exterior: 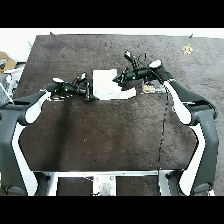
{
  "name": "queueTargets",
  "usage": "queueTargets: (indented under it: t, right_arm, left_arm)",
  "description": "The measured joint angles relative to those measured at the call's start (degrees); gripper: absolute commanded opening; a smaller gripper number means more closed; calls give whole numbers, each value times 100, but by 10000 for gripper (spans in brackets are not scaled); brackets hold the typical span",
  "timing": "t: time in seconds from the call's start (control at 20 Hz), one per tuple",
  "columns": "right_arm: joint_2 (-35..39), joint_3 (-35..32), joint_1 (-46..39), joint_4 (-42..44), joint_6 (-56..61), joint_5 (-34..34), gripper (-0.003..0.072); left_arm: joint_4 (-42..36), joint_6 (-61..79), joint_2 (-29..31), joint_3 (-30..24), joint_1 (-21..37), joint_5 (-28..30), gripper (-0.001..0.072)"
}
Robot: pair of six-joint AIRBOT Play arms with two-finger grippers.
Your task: Fold the box and place the chain.
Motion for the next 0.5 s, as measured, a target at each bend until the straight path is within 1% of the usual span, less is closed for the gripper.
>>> queueTargets:
  t: [0.5]
  right_arm:
    - [-216, 66, 0, -232, -76, 160, 6]
  left_arm:
    - [-2, 2, 0, 0, 2, -2, 285]
